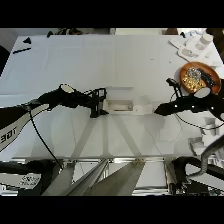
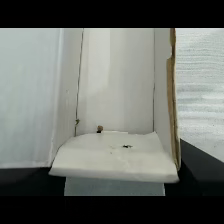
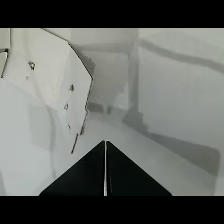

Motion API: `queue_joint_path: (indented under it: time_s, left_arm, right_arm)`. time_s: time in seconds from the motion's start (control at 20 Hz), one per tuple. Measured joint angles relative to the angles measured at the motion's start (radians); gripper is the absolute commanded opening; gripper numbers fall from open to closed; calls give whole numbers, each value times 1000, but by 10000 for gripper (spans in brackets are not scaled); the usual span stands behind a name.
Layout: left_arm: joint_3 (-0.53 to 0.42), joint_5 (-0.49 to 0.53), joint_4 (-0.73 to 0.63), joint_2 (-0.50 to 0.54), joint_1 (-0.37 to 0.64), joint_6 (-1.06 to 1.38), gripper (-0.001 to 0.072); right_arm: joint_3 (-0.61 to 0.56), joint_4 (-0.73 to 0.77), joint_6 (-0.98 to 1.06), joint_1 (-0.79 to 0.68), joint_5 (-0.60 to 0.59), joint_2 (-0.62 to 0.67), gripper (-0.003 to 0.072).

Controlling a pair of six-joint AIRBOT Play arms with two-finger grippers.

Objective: Fold the box and place the chain.

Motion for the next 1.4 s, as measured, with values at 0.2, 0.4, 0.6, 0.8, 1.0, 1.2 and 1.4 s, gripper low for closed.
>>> queue_joint_path:
  time_s: [0.2, 0.4, 0.6, 0.8, 1.0, 1.2, 1.4]
  left_arm:
    - [0, 0, 0, 0, 0, 0, 318]
    - [0, 0, 0, 0, 0, 0, 318]
    - [0, 0, 0, 0, 0, 0, 318]
    - [0, 0, 0, 0, 0, 0, 318]
    - [0, 0, 0, 0, 0, -1, 318]
    - [0, 0, 0, 0, 0, 0, 318]
    - [0, 0, 0, 0, 0, 0, 318]
  right_arm:
    - [-2, 144, -47, 42, -21, -60, 11]
    - [-2, 278, -77, 92, -74, -80, 11]
    - [-2, 340, -87, 146, -85, -85, 39]
    - [-2, 421, -87, 170, -62, -83, 296]
    - [-2, 501, -86, 176, -52, -75, 338]
    - [-2, 566, -87, 178, -45, -72, 358]
    - [-2, 590, -90, 179, -45, -71, 460]
